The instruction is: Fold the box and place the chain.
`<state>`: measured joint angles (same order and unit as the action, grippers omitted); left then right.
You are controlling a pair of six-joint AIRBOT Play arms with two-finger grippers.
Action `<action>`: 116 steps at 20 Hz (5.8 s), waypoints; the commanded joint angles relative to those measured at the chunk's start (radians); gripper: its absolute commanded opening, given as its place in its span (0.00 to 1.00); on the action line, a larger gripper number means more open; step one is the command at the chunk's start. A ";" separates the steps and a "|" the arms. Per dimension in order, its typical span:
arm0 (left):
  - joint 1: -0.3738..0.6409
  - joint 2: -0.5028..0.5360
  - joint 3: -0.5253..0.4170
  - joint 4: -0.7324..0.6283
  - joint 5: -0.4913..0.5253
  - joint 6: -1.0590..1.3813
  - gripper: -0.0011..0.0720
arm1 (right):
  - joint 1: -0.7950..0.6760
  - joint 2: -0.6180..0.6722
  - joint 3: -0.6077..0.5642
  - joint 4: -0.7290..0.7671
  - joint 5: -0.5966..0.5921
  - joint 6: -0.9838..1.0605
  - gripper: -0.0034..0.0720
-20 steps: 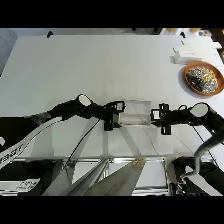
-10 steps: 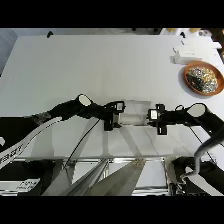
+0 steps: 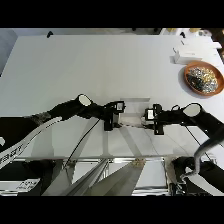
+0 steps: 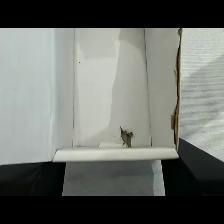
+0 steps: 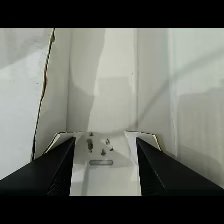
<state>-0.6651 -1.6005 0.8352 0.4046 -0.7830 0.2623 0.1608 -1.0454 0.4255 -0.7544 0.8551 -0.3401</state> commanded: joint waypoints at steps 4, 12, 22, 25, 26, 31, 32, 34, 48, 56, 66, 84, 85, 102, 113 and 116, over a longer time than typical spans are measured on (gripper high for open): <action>0.001 0.001 0.000 0.000 0.001 0.000 0.39 | 0.001 0.009 0.000 -0.008 0.013 0.362 0.56; 0.001 0.001 0.000 0.000 0.001 0.000 0.39 | -0.076 0.165 0.140 -0.222 0.198 1.118 0.07; 0.001 0.001 0.000 0.000 0.001 0.000 0.39 | -0.324 0.108 0.164 -0.478 0.159 1.617 0.07; 0.001 0.001 0.000 0.000 0.001 0.000 0.39 | -0.324 0.046 0.089 -0.421 0.115 1.617 0.07; 0.001 0.001 0.000 0.000 0.001 0.000 0.39 | -0.322 0.030 0.075 -0.373 0.102 1.614 0.07; 0.001 0.001 0.000 0.000 0.001 0.000 0.39 | -0.258 -0.040 0.070 -0.314 0.106 1.540 0.07; 0.001 0.001 0.000 0.000 0.001 0.000 0.39 | -0.245 -0.053 0.070 -0.312 0.110 1.540 0.07; 0.001 0.001 0.000 0.000 0.001 0.000 0.39 | -0.219 -0.058 0.070 -0.315 0.110 1.535 0.07; 0.001 0.001 0.000 0.000 0.001 0.000 0.39 | -0.216 -0.023 0.069 -0.321 0.137 1.501 0.07; 0.001 0.001 0.000 0.000 0.001 0.000 0.39 | -0.216 -0.023 0.044 -0.242 0.139 1.435 0.22; 0.001 0.001 0.000 0.000 0.001 0.000 0.39 | -0.216 0.110 0.044 -0.138 0.185 1.415 0.44; 0.001 0.001 0.000 0.000 0.001 0.000 0.39 | 0.064 0.075 0.057 -0.228 0.038 1.709 0.60; 0.001 0.001 0.000 0.000 0.001 0.000 0.39 | 0.096 0.060 0.074 -0.268 0.031 1.759 0.60; 0.001 0.001 0.000 0.000 0.001 0.000 0.39 | 0.376 -0.202 0.301 -0.734 0.115 2.384 0.58; 0.001 0.001 0.000 0.000 0.001 0.000 0.39 | 0.407 -0.251 0.337 -0.797 0.208 2.411 0.10; 0.001 0.001 0.000 0.000 0.001 0.000 0.39 | 0.407 -0.251 0.337 -0.796 0.208 2.413 0.07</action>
<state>-0.6655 -1.6005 0.8352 0.4026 -0.7822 0.2592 0.5667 -1.2949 0.7612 -1.5417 1.0485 2.0747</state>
